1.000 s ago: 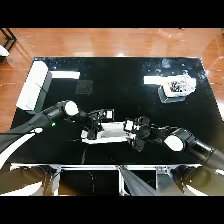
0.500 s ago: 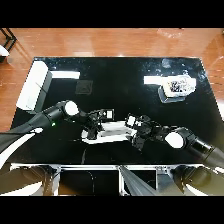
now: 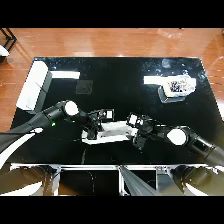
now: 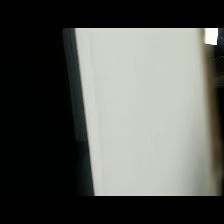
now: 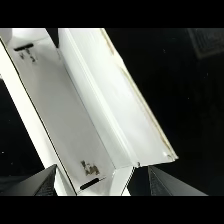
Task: Fold the box and place the chain.
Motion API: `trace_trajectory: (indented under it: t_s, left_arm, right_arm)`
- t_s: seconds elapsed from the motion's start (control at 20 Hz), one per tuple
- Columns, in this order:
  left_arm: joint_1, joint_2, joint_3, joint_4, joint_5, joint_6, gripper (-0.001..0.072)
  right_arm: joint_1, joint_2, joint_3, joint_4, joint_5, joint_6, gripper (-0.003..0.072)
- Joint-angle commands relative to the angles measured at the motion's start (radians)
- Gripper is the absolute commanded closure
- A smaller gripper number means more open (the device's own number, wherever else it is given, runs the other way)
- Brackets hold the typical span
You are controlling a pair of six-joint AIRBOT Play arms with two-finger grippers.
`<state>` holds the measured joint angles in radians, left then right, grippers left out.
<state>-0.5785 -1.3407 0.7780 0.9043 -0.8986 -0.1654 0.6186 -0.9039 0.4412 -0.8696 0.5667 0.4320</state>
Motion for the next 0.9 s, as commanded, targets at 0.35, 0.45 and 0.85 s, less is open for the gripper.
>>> trace_trajectory:
  t_s: [0.35, 0.45, 0.85]
  left_arm:
    - [0.0, 0.0, -0.001, 0.001, 0.0, 0.0, 0.0687]
    - [0.0, 0.0, -0.001, 0.001, 0.0, 0.001, 0.0687]
    - [0.0, 0.0, -0.001, 0.0, 0.0, 0.0, 0.0687]
  right_arm:
    - [-0.091, -0.145, 0.0, 0.381, 0.172, -0.496, -0.0006]
    - [-0.091, -0.157, 0.0, 0.376, 0.174, -0.512, -0.0006]
    - [-0.087, -0.221, 0.0, 0.312, 0.144, -0.518, -0.0006]
